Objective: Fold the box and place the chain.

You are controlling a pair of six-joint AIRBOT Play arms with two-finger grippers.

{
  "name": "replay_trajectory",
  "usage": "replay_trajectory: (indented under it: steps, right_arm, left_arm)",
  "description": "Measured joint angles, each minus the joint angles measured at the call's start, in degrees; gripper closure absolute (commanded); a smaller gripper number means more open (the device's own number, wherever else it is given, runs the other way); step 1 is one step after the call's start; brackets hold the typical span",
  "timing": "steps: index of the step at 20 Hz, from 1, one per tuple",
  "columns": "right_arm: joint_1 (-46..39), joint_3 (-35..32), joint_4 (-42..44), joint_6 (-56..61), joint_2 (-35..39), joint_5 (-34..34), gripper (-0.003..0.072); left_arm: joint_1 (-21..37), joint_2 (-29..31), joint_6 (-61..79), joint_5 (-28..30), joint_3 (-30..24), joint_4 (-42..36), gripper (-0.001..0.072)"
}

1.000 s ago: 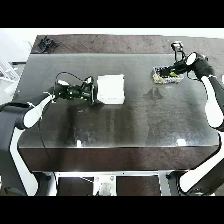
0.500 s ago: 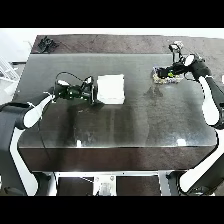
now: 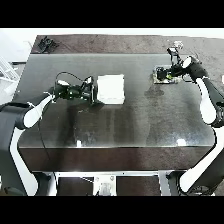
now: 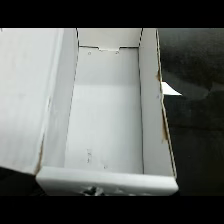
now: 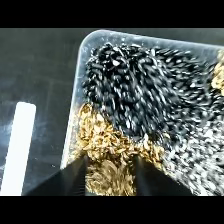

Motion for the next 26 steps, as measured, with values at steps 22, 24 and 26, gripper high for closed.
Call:
replay_trajectory:
  steps: [22,24,26]
  right_arm:
    - [0.2,12.2,-0.9,2.5,8.9,15.1,0.0678]
    - [0.6,12.3,-1.0,2.6,12.6,15.6,0.0678]
    - [1.3,12.3,-0.9,2.6,17.3,15.5,0.0679]
  left_arm:
    - [0.0,0.0,0.0,0.0,0.0,0.0,0.0409]
    - [0.0,0.0,0.0,0.0,0.0,0.0,0.0409]
    - [0.0,0.0,0.0,0.0,0.0,0.0,0.0409]
